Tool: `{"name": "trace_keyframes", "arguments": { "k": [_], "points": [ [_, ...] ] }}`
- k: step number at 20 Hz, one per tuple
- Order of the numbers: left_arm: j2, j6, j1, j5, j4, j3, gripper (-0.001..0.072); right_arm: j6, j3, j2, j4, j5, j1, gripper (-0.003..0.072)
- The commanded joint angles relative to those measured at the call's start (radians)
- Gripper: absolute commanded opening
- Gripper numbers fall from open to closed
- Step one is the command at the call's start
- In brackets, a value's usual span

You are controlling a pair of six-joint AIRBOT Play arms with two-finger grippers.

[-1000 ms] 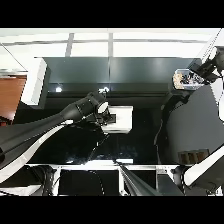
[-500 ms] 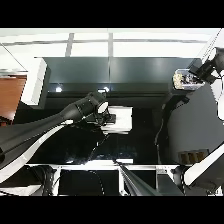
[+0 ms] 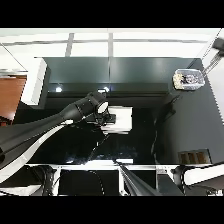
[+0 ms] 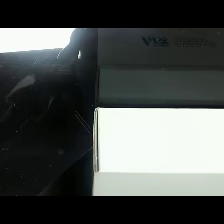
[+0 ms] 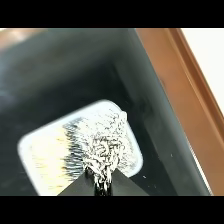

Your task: Fold the box and place the chain.

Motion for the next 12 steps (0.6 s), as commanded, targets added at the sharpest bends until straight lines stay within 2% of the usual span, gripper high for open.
{"name": "trace_keyframes", "arguments": {
  "k": [1,9,12],
  "points": [
    [0.000,0.000,0.001,0.001,0.000,0.001,0.0032,-0.080,0.004,0.177,0.151,0.002,-0.004,0.0011],
    [0.000,0.000,0.001,0.002,0.000,0.001,0.0032,-0.153,-0.006,0.463,0.546,0.092,0.010,0.0010],
    [0.000,0.000,0.001,0.001,0.000,0.001,0.0032,-0.188,-0.014,0.527,0.626,0.127,0.043,0.0010]
  ]
}}
